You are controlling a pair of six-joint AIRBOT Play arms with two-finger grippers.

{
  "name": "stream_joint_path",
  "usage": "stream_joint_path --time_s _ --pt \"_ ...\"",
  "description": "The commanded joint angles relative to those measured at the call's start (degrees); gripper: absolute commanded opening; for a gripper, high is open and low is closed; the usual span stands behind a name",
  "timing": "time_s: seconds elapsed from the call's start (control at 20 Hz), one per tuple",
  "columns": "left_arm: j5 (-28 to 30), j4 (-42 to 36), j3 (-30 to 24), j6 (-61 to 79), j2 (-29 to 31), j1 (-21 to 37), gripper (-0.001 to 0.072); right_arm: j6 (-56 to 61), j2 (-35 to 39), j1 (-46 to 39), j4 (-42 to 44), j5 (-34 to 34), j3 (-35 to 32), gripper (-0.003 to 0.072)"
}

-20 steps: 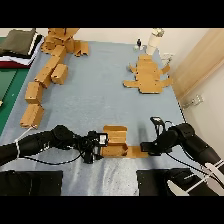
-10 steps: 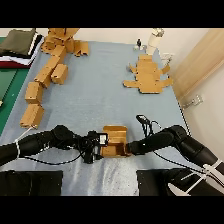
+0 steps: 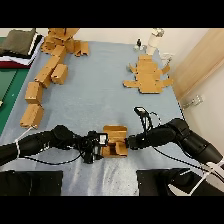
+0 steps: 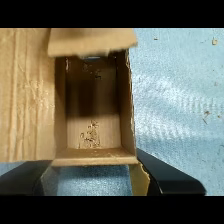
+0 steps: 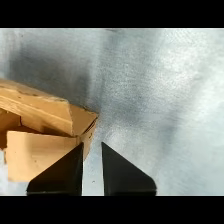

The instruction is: Fold the box.

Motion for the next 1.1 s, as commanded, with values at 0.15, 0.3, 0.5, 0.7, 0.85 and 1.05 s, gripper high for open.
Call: stream_joint_path --time_s 0.15,0.3,0.5,0.7,0.85,1.05 --pt "-0.02 0.02 0.04 0.02 0.00 0.04 0.0533 3.08 0.00 0.13 -1.62 -6.27 2.45 0.0368" --pt "-0.02 0.02 0.04 0.02 0.00 0.04 0.0533 3.19 -0.02 0.15 1.90 -6.32 2.43 0.0368" --pt "0.00 0.02 0.04 0.02 0.00 0.04 0.0533 5.29 -2.99 3.17 1.99 -4.79 2.32 0.0368" --pt "0.00 0.02 0.04 0.02 0.00 0.04 0.0533 9.60 -8.70 7.26 -0.26 -1.77 3.69 0.0360" --pt "-0.02 0.02 0.04 0.02 0.00 0.04 0.0533 14.82 -11.10 10.69 -2.78 -1.20 6.86 0.0334" --pt "0.00 0.02 0.04 0.02 0.00 0.04 0.0533 28.87 -16.06 16.83 -12.07 -7.21 12.57 0.0335"
